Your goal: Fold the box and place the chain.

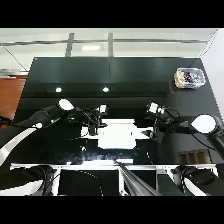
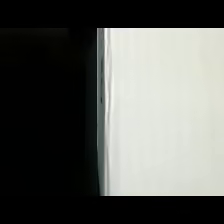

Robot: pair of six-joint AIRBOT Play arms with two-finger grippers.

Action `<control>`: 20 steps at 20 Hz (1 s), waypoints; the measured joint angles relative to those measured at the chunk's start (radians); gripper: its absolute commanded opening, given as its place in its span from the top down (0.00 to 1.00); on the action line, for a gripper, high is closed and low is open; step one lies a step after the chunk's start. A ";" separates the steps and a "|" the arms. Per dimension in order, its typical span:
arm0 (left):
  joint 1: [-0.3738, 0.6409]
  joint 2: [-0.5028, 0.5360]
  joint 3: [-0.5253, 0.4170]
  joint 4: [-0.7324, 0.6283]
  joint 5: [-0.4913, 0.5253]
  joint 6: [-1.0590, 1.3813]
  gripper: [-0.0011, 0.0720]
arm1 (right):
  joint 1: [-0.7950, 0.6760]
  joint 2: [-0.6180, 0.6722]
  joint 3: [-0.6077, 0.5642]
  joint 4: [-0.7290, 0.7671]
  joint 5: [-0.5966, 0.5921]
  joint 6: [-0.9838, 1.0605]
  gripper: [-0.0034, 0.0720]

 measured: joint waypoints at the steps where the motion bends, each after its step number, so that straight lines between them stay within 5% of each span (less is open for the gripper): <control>1: -0.001 0.000 0.000 0.001 0.003 0.000 0.95 | 0.003 -0.001 -0.017 -0.002 -0.001 0.000 0.00; 13: -0.001 -0.001 0.000 0.004 0.016 0.000 0.95 | 0.231 -0.017 -0.176 0.012 -0.221 -0.024 0.00; 20: -0.001 -0.001 0.000 0.004 0.017 0.001 0.95 | 0.290 -0.021 -0.185 -0.019 -0.245 -0.069 0.01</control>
